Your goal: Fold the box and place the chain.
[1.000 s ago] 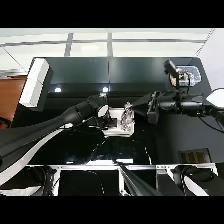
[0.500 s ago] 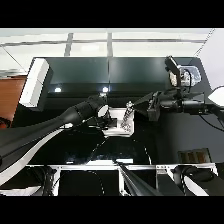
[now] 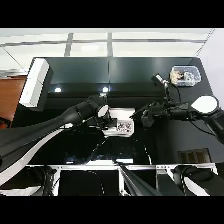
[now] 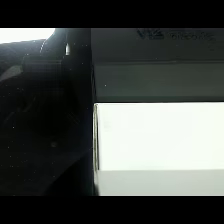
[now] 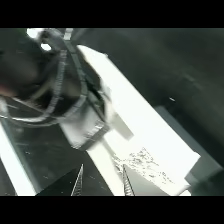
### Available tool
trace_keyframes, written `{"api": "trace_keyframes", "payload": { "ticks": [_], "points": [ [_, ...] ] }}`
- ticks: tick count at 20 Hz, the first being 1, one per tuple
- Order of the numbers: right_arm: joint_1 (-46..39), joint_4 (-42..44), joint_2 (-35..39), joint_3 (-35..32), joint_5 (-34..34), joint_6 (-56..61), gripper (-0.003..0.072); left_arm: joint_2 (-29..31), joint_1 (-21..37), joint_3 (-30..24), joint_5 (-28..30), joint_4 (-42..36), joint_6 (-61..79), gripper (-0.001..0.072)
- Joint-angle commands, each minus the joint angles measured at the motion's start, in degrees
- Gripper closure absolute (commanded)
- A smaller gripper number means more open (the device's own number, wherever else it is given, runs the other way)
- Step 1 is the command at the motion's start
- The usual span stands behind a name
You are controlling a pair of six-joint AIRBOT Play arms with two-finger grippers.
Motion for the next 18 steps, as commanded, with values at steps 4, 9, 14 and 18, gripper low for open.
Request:
{"api": "trace_keyframes", "payload": {
  "ticks": [4, 9, 14, 18],
  "points": [
    [-8.48, -6.01, 0.31, 2.32, 10.99, 0.81, 0.0371, 0.0, -0.02, -0.04, -0.15, -2.4, 0.0, 0.0678],
    [-8.81, -4.46, 0.31, 2.32, 12.68, 0.83, 0.0372, 0.02, -0.96, 0.0, 0.83, -4.22, 2.12, 0.0677],
    [-8.81, -3.17, 0.31, 2.32, 17.03, 0.85, 0.0372, 2.25, -2.01, 0.07, 1.6, 2.1, -2.64, 0.024],
    [-8.81, -3.17, 0.31, 2.32, 16.81, 1.22, 0.0372, 9.53, -2.49, -0.57, 1.88, 10.73, -2.29, 0.0237]
  ]
}}
